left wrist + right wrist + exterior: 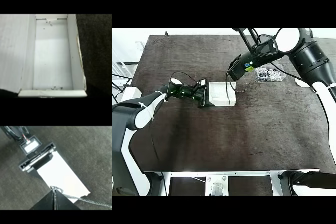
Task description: Fold the box and place the chain.
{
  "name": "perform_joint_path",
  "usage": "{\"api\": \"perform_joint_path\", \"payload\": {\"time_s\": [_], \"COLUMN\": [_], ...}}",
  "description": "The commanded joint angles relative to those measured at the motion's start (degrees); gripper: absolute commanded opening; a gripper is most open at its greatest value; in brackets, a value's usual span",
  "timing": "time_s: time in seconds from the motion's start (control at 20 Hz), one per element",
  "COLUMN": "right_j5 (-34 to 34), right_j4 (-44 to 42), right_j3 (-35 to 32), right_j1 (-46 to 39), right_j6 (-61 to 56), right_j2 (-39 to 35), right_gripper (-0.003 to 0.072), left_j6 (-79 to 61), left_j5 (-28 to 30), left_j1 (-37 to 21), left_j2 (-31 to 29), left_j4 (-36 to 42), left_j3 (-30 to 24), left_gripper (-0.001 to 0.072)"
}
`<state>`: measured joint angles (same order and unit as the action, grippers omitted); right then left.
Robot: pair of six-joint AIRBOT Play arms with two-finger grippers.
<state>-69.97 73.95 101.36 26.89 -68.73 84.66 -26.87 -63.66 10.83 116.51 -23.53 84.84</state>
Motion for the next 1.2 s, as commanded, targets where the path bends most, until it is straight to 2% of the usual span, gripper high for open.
{"api": "perform_joint_path", "payload": {"time_s": [0.0,0.3,0.45,0.9,1.15], "right_j5": [1.6,3.7,8.1,9.5,9.5], "right_j4": [0.0,0.2,2.3,2.8,2.3], "right_j3": [0.3,0.9,0.7,2.1,-0.5], "right_j1": [0.2,0.2,-0.2,-0.6,-0.6], "right_j6": [0.0,0.3,0.4,0.4,0.0], "right_j2": [1.0,1.2,1.4,1.4,1.4], "right_gripper": [0.0011,0.0011,0.0011,0.001,0.0011], "left_j6": [0.0,0.0,0.0,0.0,0.0], "left_j5": [0.0,0.0,0.0,0.0,0.0], "left_j1": [0.0,0.0,0.0,0.0,0.0], "left_j2": [0.0,0.0,0.0,0.0,0.0], "left_j4": [0.0,0.0,0.0,0.0,0.0], "left_j3": [0.0,0.0,0.0,0.0,0.0], "left_gripper": [0.0515,0.0516,0.0515,0.0516,0.0516]}}
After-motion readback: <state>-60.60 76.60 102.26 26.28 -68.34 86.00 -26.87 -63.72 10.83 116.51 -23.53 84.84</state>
